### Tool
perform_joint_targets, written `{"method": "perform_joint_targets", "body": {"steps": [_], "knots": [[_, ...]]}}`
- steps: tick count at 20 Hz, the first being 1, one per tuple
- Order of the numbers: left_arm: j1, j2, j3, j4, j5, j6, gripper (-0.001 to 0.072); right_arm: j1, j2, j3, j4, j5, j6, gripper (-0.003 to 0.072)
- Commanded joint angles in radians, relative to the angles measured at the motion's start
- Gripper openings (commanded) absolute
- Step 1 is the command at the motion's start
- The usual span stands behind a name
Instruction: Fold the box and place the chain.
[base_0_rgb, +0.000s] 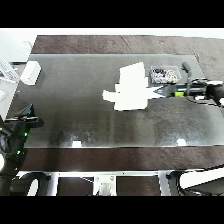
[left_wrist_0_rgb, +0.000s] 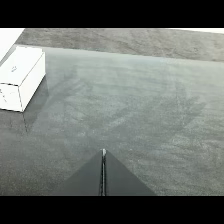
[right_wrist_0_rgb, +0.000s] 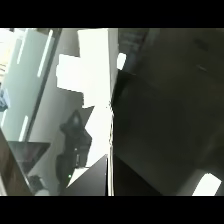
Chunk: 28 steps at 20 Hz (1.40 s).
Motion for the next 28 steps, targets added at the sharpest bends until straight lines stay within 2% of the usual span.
{"method": "perform_joint_targets", "body": {"steps": [1, 3, 7, 10, 15, 16, 17, 18, 24, 28], "knots": [[0.001, 0.001, 0.000, 0.000, 0.000, 0.000, 0.0020, 0.149, 0.016, -0.047, 0.058, -0.203, -0.016, 0.0008], [0.001, 0.001, 0.000, 0.000, 0.000, 0.000, 0.0020, 0.229, 0.006, -0.045, 0.058, -0.280, -0.015, 0.0008], [0.001, 0.001, 0.000, 0.000, 0.000, 0.000, 0.0020, 0.325, -0.082, 0.024, 0.054, -0.306, -0.004, 0.0008], [0.001, 0.001, 0.000, 0.000, 0.000, 0.000, 0.0020, 0.342, -0.131, 0.053, 0.053, -0.346, 0.031, 0.0008], [0.001, 0.001, 0.000, 0.000, -0.026, 0.001, 0.0021, 0.345, -0.135, 0.052, 0.037, -0.368, 0.094, 0.0008], [0.001, 0.001, 0.000, 0.001, -0.053, 0.004, 0.0068, 0.347, -0.135, 0.052, 0.037, -0.368, 0.095, 0.0008], [0.001, 0.001, 0.000, 0.001, -0.085, 0.004, 0.0322, 0.349, -0.135, 0.052, 0.038, -0.369, 0.096, 0.0008], [0.001, 0.001, 0.000, 0.001, -0.118, 0.005, 0.0396, 0.354, -0.135, 0.052, 0.038, -0.372, 0.098, 0.0008], [0.001, 0.000, 0.000, 0.000, -0.228, 0.011, 0.0396, 0.365, -0.135, 0.052, 0.034, -0.391, 0.093, 0.0008], [0.001, -0.016, 0.025, -0.002, -0.244, 0.012, 0.0396, 0.365, -0.135, 0.052, 0.030, -0.391, 0.093, 0.0008]]}}
